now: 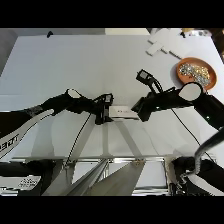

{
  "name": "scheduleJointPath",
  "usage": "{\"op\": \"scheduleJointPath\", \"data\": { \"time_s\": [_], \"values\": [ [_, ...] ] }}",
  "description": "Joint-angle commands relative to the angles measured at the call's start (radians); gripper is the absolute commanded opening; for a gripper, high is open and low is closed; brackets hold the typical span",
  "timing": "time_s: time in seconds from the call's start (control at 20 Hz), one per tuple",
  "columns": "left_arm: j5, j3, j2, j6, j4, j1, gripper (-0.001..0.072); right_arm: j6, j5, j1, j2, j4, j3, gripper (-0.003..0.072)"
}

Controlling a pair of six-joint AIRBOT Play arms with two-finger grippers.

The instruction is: Fold the box and place the chain.

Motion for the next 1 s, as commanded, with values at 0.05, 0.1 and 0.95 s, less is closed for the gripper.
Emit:
{"op": "scheduleJointPath", "data": {
  "time_s": [0.05,0.1,0.95],
  "values": [
    [0.001,0.000,0.000,0.000,0.000,0.000,0.0206,-0.067,-0.028,-0.045,-0.012,0.044,-0.055,0.0013],
    [0.001,0.000,0.000,0.000,0.000,0.000,0.0206,-0.066,-0.029,-0.045,-0.027,0.053,-0.055,0.0013],
    [0.001,0.000,0.000,0.000,0.000,0.000,0.0206,-0.204,-0.022,-0.045,-0.019,-0.258,0.001,0.0692]
  ]
}}
